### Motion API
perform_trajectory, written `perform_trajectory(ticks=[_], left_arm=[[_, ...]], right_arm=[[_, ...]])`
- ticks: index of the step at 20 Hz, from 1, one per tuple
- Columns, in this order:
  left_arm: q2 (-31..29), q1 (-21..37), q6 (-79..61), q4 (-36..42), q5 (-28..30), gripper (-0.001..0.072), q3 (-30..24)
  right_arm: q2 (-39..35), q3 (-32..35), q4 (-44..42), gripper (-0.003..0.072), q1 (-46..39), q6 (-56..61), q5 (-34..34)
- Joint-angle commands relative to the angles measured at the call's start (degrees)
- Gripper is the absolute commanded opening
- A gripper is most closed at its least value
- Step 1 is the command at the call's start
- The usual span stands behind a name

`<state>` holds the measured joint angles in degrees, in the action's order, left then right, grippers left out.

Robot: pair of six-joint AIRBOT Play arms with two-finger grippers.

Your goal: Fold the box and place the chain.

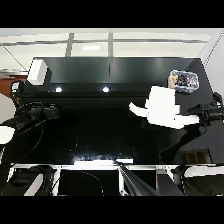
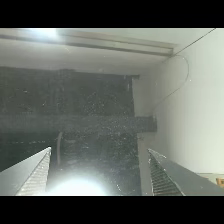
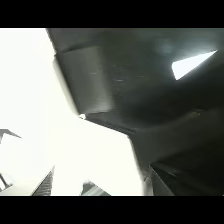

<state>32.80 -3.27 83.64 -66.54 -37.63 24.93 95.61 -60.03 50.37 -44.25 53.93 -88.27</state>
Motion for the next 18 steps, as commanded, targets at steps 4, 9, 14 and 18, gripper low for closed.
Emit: perform_trajectory(ticks=[4, 9, 14, 18], left_arm=[[0.02, -0.02, 0.0, -0.02, -0.13, 0.0704, 0.0], [0.02, -0.02, 0.0, -0.02, -0.15, 0.0704, 0.0], [0.02, 0.0, 0.0, -0.02, -0.11, 0.0704, 0.0], [0.11, -0.02, 0.2, 1.33, -0.11, 0.0704, -0.02]], right_arm=[[0.79, -0.44, 0.74, 0.0404, 5.6, -2.71, -2.67], [0.59, -0.44, 0.52, 0.0062, 5.62, -3.87, -6.32], [-0.66, -0.42, -4.76, 0.0059, 6.12, -4.0, -10.54], [-5.44, 0.74, -7.8, 0.0058, 10.4, -4.04, -9.11]])
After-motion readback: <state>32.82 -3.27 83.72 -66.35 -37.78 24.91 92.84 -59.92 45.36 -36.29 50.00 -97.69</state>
